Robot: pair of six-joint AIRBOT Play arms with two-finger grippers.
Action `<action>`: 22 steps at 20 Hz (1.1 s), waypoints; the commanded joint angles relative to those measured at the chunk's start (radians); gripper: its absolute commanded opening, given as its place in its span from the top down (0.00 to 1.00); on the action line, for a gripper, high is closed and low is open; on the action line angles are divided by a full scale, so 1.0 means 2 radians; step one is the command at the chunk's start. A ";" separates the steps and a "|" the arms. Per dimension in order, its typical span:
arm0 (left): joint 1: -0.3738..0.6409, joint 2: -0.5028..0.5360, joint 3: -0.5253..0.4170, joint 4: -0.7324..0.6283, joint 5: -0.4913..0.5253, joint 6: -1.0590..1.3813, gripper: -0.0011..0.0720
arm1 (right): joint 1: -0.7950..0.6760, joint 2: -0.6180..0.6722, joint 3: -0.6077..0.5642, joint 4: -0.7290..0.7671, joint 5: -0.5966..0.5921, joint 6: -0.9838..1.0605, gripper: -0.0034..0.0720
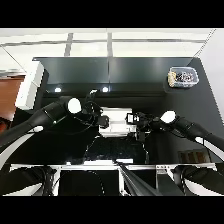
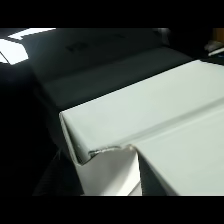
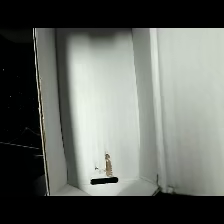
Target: Fold the box and place the chain.
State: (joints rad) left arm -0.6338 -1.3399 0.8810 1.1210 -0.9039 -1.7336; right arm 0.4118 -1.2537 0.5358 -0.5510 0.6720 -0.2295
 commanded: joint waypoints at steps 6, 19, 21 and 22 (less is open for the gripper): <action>-0.056 0.000 0.002 0.171 -0.015 -0.159 0.25 | 0.000 0.000 0.000 0.000 0.000 0.000 0.42; -0.098 -0.060 0.076 0.232 -0.071 -0.263 0.31 | 0.000 0.000 0.000 0.000 0.000 0.000 0.42; -0.100 -0.069 0.086 0.228 -0.074 -0.263 0.31 | 0.000 0.000 0.000 0.000 0.000 0.000 0.42; -0.100 -0.070 0.086 0.218 -0.074 -0.263 0.31 | 0.000 0.000 0.000 0.000 0.000 0.000 0.42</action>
State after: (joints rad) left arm -0.8284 -1.4506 1.0237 1.5696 -1.0199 -2.2444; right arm 0.4118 -1.2537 0.5358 -0.5510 0.6720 -0.2295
